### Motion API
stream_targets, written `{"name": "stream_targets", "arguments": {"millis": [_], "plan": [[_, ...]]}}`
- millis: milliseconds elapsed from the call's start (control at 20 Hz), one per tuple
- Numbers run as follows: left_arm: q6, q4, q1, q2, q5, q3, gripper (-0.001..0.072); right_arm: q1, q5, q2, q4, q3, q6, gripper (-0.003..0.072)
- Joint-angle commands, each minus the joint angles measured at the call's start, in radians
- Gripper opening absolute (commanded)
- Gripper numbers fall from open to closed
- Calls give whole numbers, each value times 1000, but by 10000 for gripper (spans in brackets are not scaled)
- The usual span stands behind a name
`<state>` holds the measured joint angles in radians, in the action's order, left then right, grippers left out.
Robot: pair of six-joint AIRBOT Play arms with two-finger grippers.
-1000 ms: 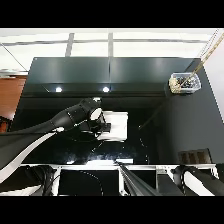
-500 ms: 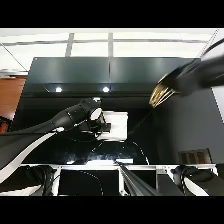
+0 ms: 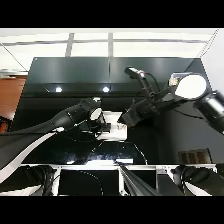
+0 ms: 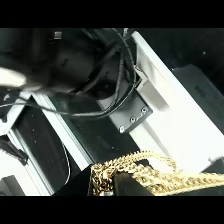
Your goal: Fold the box and place the chain.
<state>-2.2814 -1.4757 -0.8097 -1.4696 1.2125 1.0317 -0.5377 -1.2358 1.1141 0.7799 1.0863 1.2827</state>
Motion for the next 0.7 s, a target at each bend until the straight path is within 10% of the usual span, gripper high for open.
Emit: {"name": "stream_targets", "arguments": {"millis": [0,100,150,200,450,650], "plan": [[0,0,1,0,-5,1,32,-20,48,56,1,-17,6,32],[0,0,1,0,-8,1,32,7,39,53,45,-17,73,143],[0,0,1,0,-8,1,32,37,11,49,52,-17,74,482],[0,0,1,0,-8,1,32,74,-21,45,50,-16,64,536],[0,0,1,0,-8,1,32,356,-142,-61,285,-20,51,537],[0,-1,1,0,-8,1,32,561,211,-78,684,-151,349,552]]}}
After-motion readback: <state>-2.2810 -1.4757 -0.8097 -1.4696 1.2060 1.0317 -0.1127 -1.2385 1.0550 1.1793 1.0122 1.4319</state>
